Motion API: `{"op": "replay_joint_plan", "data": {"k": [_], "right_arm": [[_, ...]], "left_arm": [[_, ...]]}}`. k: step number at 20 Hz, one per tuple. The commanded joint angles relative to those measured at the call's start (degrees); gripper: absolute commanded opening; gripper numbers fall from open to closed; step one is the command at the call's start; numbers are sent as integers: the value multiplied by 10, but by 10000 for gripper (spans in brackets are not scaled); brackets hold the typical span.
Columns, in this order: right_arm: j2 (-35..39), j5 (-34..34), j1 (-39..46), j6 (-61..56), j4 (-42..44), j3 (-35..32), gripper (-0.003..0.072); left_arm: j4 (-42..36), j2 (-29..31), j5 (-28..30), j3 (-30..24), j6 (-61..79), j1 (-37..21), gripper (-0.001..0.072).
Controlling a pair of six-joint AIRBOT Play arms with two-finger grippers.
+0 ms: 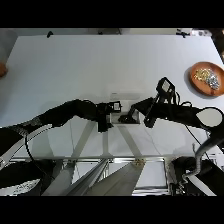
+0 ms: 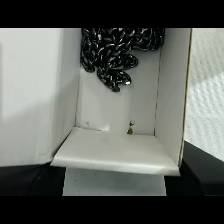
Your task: Fold the box and place the chain.
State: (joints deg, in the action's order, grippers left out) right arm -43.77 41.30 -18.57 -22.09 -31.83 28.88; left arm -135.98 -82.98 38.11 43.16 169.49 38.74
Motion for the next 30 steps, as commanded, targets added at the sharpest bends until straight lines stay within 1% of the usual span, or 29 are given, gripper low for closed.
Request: {"op": "replay_joint_plan", "data": {"k": [1, 5, 7, 10, 13, 14, 15, 16, 17, 19, 20, 21, 22, 26, 28, 30], "right_arm": [[-38, 2, 0, -21, 2, 0, 15], [-77, 22, 0, -46, -1, 0, 15], [-94, 31, -1, -70, -22, 0, 15], [-114, 30, -1, -123, -53, 0, 16], [-133, 28, 0, -158, -55, 0, 21], [-137, 26, -1, -168, -55, 0, 99], [-138, 26, -1, -171, -55, 0, 229], [-137, 26, -1, -171, -54, 0, 329], [-137, 26, -1, -171, -54, 0, 339], [-137, 28, 0, -171, -54, 1, 323], [-135, 31, 0, -171, -55, 1, 245], [-130, 32, 0, -171, -55, 1, 127], [-121, 31, 0, -171, -55, 3, 24], [-88, 36, 10, -172, -57, 35, 15], [-87, 36, 42, -200, -59, 43, 15], [-87, 31, 86, -232, -79, 43, 15]], "left_arm": [[0, 0, 0, 0, 0, 0, 274], [0, 0, 0, 0, 0, 0, 274], [0, 0, 0, 0, 0, 0, 274], [0, 0, 0, 0, 0, 0, 274], [0, 0, 0, 0, 0, 0, 274], [0, 0, 0, 0, 0, 0, 274], [0, 0, 0, 0, 0, 0, 274], [0, 0, 0, 0, 0, 0, 274], [0, 0, 0, 0, 0, 0, 274], [0, 0, 0, 0, 0, 0, 274], [0, 0, 0, 0, 0, 0, 274], [0, 0, 0, 0, 0, 0, 274], [0, 0, 0, 0, 0, 0, 274], [0, 0, 0, 0, 0, 0, 274], [0, 0, 0, 0, 0, 0, 274], [0, 0, 0, 0, 0, 0, 274]]}}
